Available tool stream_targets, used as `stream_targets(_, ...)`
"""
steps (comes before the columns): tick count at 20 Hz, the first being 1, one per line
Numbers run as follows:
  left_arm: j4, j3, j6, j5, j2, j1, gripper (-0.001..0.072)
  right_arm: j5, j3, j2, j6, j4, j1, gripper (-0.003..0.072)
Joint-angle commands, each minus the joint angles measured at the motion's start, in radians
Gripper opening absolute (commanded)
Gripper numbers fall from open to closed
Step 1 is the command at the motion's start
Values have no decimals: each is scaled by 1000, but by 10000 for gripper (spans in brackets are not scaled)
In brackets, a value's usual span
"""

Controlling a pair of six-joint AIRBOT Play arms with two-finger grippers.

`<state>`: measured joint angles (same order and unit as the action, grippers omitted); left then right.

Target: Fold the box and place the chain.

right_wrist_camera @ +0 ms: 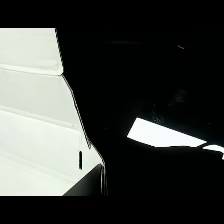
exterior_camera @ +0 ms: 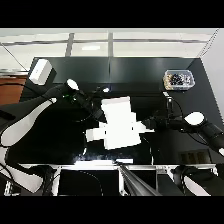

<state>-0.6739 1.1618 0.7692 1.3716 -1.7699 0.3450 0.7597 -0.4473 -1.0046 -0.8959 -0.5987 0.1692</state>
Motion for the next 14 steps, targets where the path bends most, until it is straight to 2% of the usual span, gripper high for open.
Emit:
stream_targets(1,-32,0,-40,2,-1,-2,26,-2,0,1,-1,-1,-1,15)
stream_targets(2,-31,0,-53,2,-1,-2,25,-4,-3,1,-12,6,-1,145)
stream_targets(3,-24,0,-68,2,0,-2,25,23,-19,2,-11,25,-1,503)
stream_targets(4,-24,1,-73,-1,4,-2,24,81,-56,2,11,-12,-1,584)
stream_targets(8,-33,5,-137,-40,57,15,20,317,-318,2,-35,-382,-108,582)
stream_targets(10,-61,0,-193,-97,117,61,19,343,-411,2,-34,-537,-179,581)
stream_targets(11,-88,-12,-230,-154,153,95,19,338,-429,2,-35,-610,-200,580)
stream_targets(14,-159,-115,-269,-447,270,197,20,336,-435,2,-35,-833,-223,580)
